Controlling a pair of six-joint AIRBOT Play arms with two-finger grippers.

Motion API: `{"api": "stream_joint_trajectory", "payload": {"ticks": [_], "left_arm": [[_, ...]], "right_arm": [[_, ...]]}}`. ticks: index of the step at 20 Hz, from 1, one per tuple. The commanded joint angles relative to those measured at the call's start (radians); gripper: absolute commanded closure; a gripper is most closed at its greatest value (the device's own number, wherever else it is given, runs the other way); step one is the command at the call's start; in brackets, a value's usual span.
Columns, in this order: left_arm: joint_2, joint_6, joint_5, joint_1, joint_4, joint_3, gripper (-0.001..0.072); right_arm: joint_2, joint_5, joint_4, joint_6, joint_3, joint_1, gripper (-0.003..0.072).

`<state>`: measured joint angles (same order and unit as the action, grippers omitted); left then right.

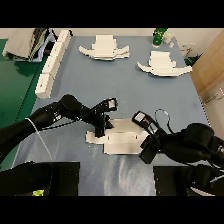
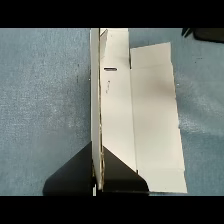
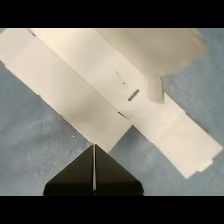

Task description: Fold the box.

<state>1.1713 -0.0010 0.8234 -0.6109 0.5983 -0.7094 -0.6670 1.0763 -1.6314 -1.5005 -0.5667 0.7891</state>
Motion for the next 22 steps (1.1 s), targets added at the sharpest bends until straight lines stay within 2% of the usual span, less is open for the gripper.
{"api": "stream_joint_trajectory", "payload": {"ticks": [1, 2, 3, 8, 12, 14, 19, 22], "left_arm": [[0.001, 0.000, -0.001, 0.000, 0.000, 0.000, 0.0694], [0.001, 0.000, -0.002, 0.000, 0.000, 0.000, 0.0694], [0.001, 0.000, -0.002, 0.000, 0.000, 0.000, 0.0694], [0.001, 0.000, -0.002, 0.000, 0.000, 0.000, 0.0695], [0.001, 0.000, -0.002, 0.000, 0.000, 0.000, 0.0694], [0.001, 0.000, -0.002, 0.000, 0.000, 0.000, 0.0694], [0.001, 0.000, -0.003, 0.000, 0.000, 0.000, 0.0694], [0.001, 0.000, -0.003, 0.000, 0.000, 0.000, 0.0695]], "right_arm": [[-0.011, -0.105, 0.008, -0.256, 0.038, 0.126, 0.0381], [-0.027, -0.127, 0.008, -0.318, 0.053, 0.149, 0.0094], [-0.054, -0.146, 0.009, -0.386, 0.071, 0.166, 0.0011], [-0.213, -0.262, 0.068, -0.456, 0.092, 0.177, 0.0011], [-0.268, -0.365, 0.151, -0.451, 0.092, 0.177, 0.0012], [-0.270, -0.389, 0.218, -0.383, 0.089, 0.177, 0.0032], [-0.260, -0.374, 0.384, -0.099, 0.036, 0.177, 0.0033], [-0.259, -0.297, 0.409, 0.021, -0.007, 0.177, 0.0032]]}}
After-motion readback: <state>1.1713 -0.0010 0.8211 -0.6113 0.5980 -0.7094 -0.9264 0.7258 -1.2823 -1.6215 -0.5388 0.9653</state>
